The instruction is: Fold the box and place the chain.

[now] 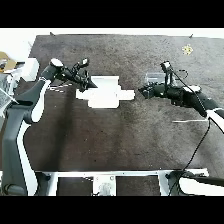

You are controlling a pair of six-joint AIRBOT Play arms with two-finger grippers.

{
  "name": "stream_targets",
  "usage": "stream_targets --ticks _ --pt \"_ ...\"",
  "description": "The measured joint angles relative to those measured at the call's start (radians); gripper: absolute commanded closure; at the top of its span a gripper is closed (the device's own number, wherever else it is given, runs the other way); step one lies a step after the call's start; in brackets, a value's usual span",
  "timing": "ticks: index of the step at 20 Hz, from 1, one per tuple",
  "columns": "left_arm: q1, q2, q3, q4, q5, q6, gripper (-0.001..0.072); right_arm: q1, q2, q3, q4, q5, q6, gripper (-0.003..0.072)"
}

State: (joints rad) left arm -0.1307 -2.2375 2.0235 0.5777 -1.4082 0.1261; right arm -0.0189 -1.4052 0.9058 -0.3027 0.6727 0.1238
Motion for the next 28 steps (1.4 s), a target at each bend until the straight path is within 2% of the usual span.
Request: stream_targets --ticks 4,5,6,13,16,17,23,28 --pt "0.0 0.0 -0.056 0.011 0.045 0.041 0.0701 0.002 -0.005 0.0 -0.001 0.0 -0.067 0.0288" --pt "0.0 0.001 -0.064 0.01 0.05 0.048 0.0701 0.003 -0.005 0.0 -0.001 0.001 -0.092 0.0236" --pt "0.0 0.001 -0.068 0.008 0.053 0.051 0.07 0.005 -0.006 0.0 0.0 0.001 -0.118 0.0094" --pt "0.0 0.0 -0.08 0.013 0.061 0.064 0.07 0.08 -0.039 0.007 0.0 0.003 -0.346 0.0088" --pt "0.0 0.0 -0.082 0.015 0.061 0.065 0.07 0.129 -0.07 0.047 -0.005 0.034 -0.447 0.0085" --pt "0.0 0.0 -0.082 0.016 0.062 0.065 0.07 0.145 -0.088 0.072 -0.019 0.056 -0.469 0.0" --pt "0.0 0.0 -0.082 0.018 0.064 0.065 0.07 0.248 -0.226 0.232 -0.172 0.176 -0.525 0.0" --pt "0.0 0.0 -0.082 0.018 0.064 0.065 0.07 0.318 -0.298 0.28 -0.274 0.18 -0.525 0.0002"
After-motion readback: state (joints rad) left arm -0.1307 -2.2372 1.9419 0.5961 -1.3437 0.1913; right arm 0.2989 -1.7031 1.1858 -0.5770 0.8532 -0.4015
